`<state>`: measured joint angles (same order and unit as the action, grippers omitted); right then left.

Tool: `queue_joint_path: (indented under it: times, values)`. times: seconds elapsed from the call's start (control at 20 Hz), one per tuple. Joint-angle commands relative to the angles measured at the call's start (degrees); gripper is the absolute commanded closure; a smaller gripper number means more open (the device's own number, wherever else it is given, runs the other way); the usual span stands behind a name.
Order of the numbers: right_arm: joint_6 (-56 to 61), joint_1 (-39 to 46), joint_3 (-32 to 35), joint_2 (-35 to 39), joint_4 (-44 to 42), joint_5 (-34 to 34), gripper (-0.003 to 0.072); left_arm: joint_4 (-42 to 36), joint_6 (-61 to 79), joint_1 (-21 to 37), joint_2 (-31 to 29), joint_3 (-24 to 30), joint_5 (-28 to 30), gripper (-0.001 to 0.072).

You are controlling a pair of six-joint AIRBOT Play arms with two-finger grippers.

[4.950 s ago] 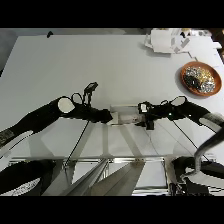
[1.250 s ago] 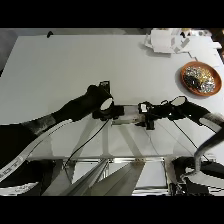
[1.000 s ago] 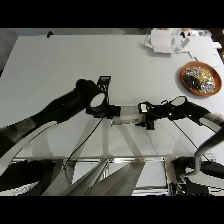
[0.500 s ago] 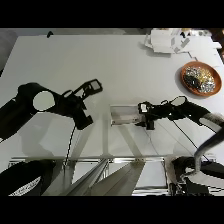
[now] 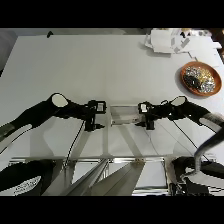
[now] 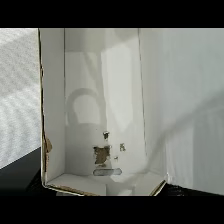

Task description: Fold the box and place the chain.

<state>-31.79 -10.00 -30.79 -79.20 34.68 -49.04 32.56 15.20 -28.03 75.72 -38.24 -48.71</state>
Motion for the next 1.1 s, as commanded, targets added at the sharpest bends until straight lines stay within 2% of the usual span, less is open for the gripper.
queue_joint_path:
  times: [0.0,0.1,0.6,1.05]
  values:
    - [0.0,0.0,0.0,0.0,0.0,0.0,0.0276,-11.4,10.7,-0.9,5.3,0.4,4.4,0.0008]
    - [0.0,0.0,0.0,0.0,0.0,0.0,0.0276,-13.2,10.7,-0.9,6.7,0.4,5.1,0.0008]
    - [0.0,0.0,0.0,0.0,0.0,0.0,0.0276,-12.1,10.7,-1.8,7.1,0.4,4.1,0.0009]
    - [0.0,0.0,0.0,0.0,0.0,0.0,0.0276,-15.5,10.7,-4.4,9.6,0.4,5.5,0.0017]
